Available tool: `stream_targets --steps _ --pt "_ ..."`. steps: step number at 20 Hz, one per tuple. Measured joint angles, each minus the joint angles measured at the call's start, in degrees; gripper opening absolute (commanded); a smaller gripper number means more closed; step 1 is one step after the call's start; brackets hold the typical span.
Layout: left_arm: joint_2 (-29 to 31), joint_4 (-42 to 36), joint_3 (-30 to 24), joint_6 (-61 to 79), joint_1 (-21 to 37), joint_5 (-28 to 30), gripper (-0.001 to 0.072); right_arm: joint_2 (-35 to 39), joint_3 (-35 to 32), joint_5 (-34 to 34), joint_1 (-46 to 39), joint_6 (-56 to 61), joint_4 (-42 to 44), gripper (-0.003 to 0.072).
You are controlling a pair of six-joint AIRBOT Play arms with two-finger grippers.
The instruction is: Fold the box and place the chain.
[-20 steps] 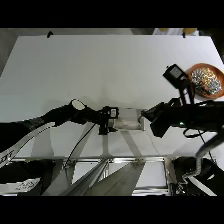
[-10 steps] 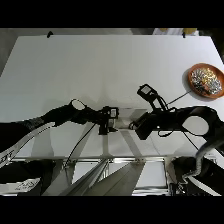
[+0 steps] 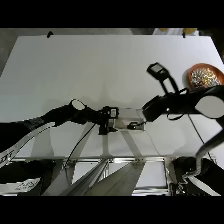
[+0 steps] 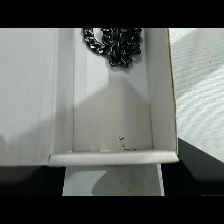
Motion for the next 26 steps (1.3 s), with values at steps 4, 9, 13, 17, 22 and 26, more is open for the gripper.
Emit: stream_targets --steps 4,9,13,17,22,26 --pt "0.00 0.00 0.00 0.00 0.00 0.00 0.0210 -4.72 1.97 2.12 -10.21 2.34 -5.55 0.0018" --pt "0.00 0.00 -0.02 0.00 0.00 0.00 0.0210 -14.91 1.36 2.82 -18.45 4.26 -7.63 0.0259" --pt "0.00 0.02 0.00 0.00 0.00 0.00 0.0210 -21.46 1.03 2.47 -20.20 5.49 -7.32 0.0263" --pt "0.00 0.02 0.00 0.02 0.00 0.00 0.0210 -25.24 0.33 0.70 -20.68 6.75 -6.97 0.0279" --pt "0.00 0.00 0.00 0.02 0.00 0.02 0.0210 -28.96 -0.04 -1.73 -20.81 9.14 -6.99 0.0276" --pt "0.00 0.00 0.00 0.00 0.00 0.00 0.0210 -30.32 -0.09 -3.54 -20.81 10.21 -7.15 0.0251"
